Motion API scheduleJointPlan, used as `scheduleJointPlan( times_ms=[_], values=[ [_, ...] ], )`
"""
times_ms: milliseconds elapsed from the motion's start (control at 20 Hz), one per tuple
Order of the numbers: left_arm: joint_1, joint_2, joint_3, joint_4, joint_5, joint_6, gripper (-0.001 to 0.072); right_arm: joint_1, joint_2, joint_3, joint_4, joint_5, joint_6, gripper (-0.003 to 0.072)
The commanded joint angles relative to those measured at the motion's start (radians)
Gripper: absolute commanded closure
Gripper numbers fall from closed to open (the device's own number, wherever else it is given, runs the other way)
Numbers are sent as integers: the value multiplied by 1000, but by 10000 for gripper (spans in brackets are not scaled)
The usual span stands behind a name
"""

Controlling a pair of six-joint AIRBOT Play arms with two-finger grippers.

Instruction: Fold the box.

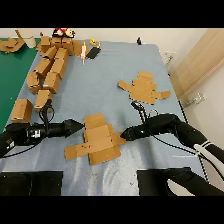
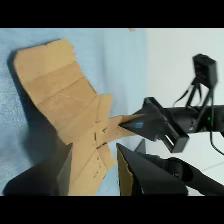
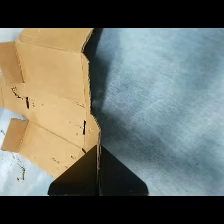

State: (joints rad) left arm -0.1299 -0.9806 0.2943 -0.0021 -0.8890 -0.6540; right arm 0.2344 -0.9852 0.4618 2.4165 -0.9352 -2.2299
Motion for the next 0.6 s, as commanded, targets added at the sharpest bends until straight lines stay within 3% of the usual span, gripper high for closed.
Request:
scheduleJointPlan(
  times_ms=[0, 250, 550],
  values=[
    [1, -115, 59, 58, 0, 14, 310, 11, 58, -36, 3, 19, -34, 685],
    [0, -183, 83, 84, 54, 11, 310, 11, 82, -95, 4, 25, -47, 685],
    [0, -237, 113, 92, 15, 17, 292, 11, 83, -98, 8, 33, -48, 685]
  ],
)
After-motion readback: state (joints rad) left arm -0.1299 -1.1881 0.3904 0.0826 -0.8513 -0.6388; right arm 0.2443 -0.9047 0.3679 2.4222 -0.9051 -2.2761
